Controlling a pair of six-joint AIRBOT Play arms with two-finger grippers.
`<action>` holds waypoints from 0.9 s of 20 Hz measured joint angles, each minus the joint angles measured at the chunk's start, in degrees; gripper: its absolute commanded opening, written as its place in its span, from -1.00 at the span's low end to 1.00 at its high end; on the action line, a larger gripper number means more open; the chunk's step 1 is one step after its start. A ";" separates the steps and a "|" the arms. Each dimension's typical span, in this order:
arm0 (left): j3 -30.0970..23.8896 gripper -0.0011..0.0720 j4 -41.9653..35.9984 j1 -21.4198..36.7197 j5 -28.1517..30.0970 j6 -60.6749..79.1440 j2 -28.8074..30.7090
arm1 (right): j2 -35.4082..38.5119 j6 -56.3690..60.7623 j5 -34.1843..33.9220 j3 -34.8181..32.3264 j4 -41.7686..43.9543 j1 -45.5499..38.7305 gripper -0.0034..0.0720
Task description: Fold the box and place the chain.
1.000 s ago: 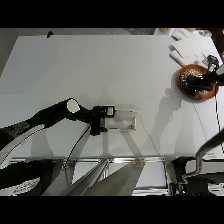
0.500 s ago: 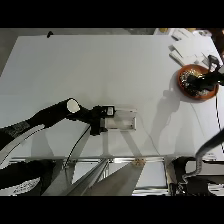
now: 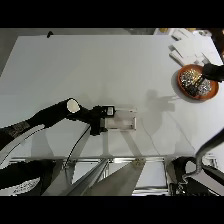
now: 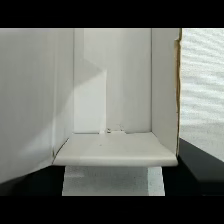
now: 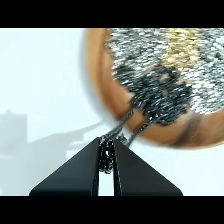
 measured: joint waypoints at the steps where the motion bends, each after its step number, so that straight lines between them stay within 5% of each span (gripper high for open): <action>1: 0.00 -0.60 0.00 0.00 0.00 0.02 0.00 | 1.46 -0.24 1.44 0.00 0.83 0.94 -0.87; 9: 0.00 -0.60 0.00 0.00 0.00 0.02 0.00 | 10.25 -1.05 11.80 0.00 4.04 14.51 -0.87; 18: 0.00 -0.60 0.00 0.00 0.00 0.02 0.00 | 14.19 -1.11 16.09 -0.07 4.85 21.90 -0.87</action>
